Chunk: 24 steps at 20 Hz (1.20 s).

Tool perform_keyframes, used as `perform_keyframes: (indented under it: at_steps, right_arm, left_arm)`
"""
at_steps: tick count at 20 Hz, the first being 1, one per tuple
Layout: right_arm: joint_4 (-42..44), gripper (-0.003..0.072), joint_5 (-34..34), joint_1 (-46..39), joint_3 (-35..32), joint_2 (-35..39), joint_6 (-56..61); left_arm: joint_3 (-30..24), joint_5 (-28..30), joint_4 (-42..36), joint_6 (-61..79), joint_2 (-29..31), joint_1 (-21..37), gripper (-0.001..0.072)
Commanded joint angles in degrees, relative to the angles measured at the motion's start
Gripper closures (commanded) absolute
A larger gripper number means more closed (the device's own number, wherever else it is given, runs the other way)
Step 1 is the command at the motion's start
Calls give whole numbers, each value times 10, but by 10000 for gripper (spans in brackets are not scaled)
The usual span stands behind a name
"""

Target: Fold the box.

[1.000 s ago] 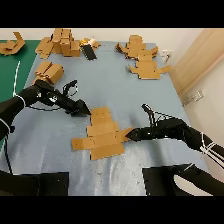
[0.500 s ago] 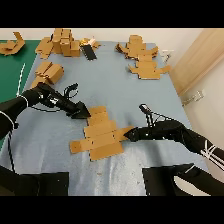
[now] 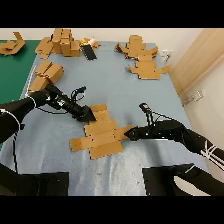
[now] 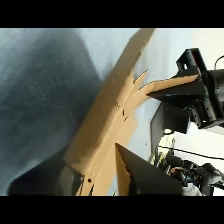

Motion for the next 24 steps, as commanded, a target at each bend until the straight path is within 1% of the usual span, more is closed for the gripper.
perform_keyframes:
  at_steps: [1,6,7,8,15,16,17,18,20,24]
  right_arm:
    - [-1,680,2,1,0,0,0]
    - [-1,680,3,1,0,0,0]
    - [-1,679,3,1,0,0,0]
    - [-1,680,3,1,0,0,0]
    - [-1,677,3,1,0,0,0]
    - [-1,647,3,0,0,0,1]
    - [-5,515,6,-2,2,0,13]
    - [-16,447,5,-11,10,0,33]
    - [-43,447,-1,-41,42,1,93]
    - [-73,448,-13,-124,128,23,173]
  left_arm:
    - [1,-1,-36,35,-2,-10,496]
    - [1,-2,-45,62,-2,-16,498]
    - [0,-2,-45,67,-2,-16,654]
    - [1,-2,-45,74,-2,-16,699]
    - [1,3,-49,114,-2,-16,699]
    - [1,3,-56,120,-2,-16,700]
    - [3,0,-65,136,-1,-16,699]
    - [9,0,-65,147,1,-19,700]
    - [26,5,-64,201,19,-34,700]
    - [29,54,-51,295,75,-83,701]
